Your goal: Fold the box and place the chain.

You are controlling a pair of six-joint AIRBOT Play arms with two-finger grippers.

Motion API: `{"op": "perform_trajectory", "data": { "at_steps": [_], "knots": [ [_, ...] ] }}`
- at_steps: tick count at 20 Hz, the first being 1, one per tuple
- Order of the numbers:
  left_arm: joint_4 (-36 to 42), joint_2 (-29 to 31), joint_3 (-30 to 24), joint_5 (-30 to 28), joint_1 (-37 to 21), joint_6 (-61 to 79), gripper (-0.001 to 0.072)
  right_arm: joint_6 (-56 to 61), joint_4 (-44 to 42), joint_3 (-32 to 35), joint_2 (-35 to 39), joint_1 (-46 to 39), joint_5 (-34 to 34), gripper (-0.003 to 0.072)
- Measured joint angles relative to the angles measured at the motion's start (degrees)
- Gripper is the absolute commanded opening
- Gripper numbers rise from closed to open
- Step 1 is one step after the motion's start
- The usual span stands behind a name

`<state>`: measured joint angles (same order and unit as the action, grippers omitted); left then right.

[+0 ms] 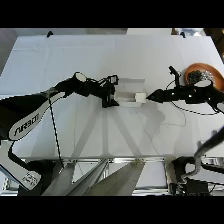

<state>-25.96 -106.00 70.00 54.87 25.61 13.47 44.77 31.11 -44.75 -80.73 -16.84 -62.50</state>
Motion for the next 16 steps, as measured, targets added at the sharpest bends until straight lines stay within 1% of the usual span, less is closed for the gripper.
{"op": "perform_trajectory", "data": {
  "at_steps": [3,4,5,7,8,9,12,13,14,15,16],
  "knots": [
    [-0.02,0.00,0.00,-0.02,-0.02,0.00,0.0157,-0.98,-0.33,0.00,0.17,0.00,0.11,0.0071],
    [0.00,0.00,0.00,-0.02,-0.02,0.00,0.0157,-1.11,-0.35,0.00,0.22,0.00,0.24,0.0178],
    [-0.02,0.00,0.00,-0.02,-0.02,0.00,0.0157,-1.31,-0.35,0.00,0.24,0.00,0.44,0.0250],
    [0.00,0.00,0.00,-0.02,-0.02,0.00,0.0157,-1.53,-0.50,0.00,0.31,0.00,0.81,0.0250],
    [0.00,0.00,0.00,-0.02,-0.02,0.00,0.0157,-1.64,-0.48,0.00,0.44,0.02,1.05,0.0246],
    [0.00,0.00,0.00,-0.02,-0.02,0.00,0.0157,-1.97,-0.44,0.00,0.72,-0.02,1.40,0.0220],
    [0.00,0.00,0.00,-0.02,-0.02,0.00,0.0157,-2.73,-0.26,0.00,2.60,-1.05,2.05,0.0214],
    [0.00,0.02,0.00,-0.02,-0.02,0.00,0.0157,-2.84,-0.20,0.00,3.54,-1.99,2.36,0.0166],
    [-0.02,0.00,0.00,-0.02,-0.02,0.00,0.0157,-2.97,-0.02,0.00,4.46,-3.13,2.43,0.0062],
    [-0.02,0.02,0.00,-0.02,-0.02,0.00,0.0157,-3.04,0.26,0.00,5.35,-4.50,2.40,0.0008],
    [0.00,0.02,0.00,-0.02,-0.02,0.00,0.0157,-3.04,0.81,0.00,6.01,-5.86,2.38,0.0007]
  ]
}}
